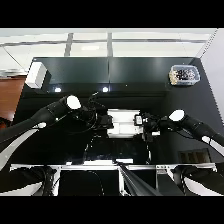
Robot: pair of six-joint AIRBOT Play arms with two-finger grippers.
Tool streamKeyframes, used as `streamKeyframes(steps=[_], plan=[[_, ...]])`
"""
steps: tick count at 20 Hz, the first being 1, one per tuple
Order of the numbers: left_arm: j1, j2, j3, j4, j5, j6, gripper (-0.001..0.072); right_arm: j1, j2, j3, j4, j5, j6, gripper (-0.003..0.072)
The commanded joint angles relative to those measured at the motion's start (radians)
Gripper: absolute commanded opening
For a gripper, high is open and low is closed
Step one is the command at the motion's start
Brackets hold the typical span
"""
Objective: Fold the box and place the chain.
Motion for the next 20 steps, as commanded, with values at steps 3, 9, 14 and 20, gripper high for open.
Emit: streamKeyframes(steps=[3, 9, 14, 20], plan=[[-0.007, 0.0, 0.0, 0.029, 0.013, -0.041, 0.0407, 0.0, 0.0, 0.0, 0.0, -0.001, 0.0, 0.001], [-0.014, 0.0, 0.01, 0.078, 0.013, -0.093, 0.0406, 0.0, 0.0, 0.0, 0.0, -0.001, 0.0, 0.001], [-0.071, 0.0, 0.079, 0.32, 0.012, -0.257, 0.0406, 0.0, 0.0, 0.0, 0.0, -0.001, 0.0, 0.001], [-0.146, 0.0, 0.142, 0.529, -0.023, -0.447, 0.0406, 0.0, 0.0, 0.0, 0.0, -0.001, 0.0, 0.001]])
